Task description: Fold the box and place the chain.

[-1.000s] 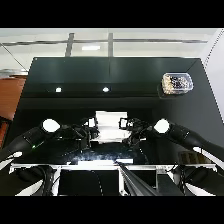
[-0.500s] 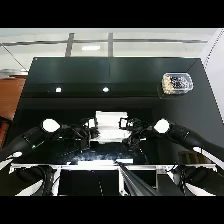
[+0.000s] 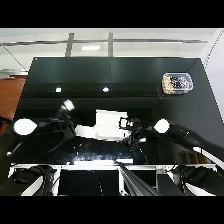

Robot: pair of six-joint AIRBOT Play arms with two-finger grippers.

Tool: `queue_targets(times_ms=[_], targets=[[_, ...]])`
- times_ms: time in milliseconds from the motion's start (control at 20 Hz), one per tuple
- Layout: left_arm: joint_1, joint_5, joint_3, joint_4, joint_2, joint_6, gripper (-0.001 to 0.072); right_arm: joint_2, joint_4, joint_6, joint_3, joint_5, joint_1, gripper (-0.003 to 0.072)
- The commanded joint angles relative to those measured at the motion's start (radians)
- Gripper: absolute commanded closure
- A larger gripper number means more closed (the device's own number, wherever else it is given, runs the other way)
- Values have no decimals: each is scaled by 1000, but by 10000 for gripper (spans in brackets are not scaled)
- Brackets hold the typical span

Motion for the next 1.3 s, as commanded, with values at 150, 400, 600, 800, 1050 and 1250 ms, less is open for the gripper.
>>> queue_targets(times_ms=[150,400,600,800,1050,1250], targets=[[377,-174,-30,173,53,-660,681,0,0,-1,0,1,1,209],[377,-264,-76,-107,-129,-640,680,0,0,-1,0,1,1,210],[293,-309,-74,-299,-333,-457,681,0,1,-1,0,2,1,209],[181,-266,-43,-330,-450,-431,505,0,2,-1,0,2,1,210],[114,-330,53,-323,-449,-409,83,0,3,-1,0,1,1,210],[111,-423,131,-328,-447,-412,66,0,3,-1,0,1,0,210]])
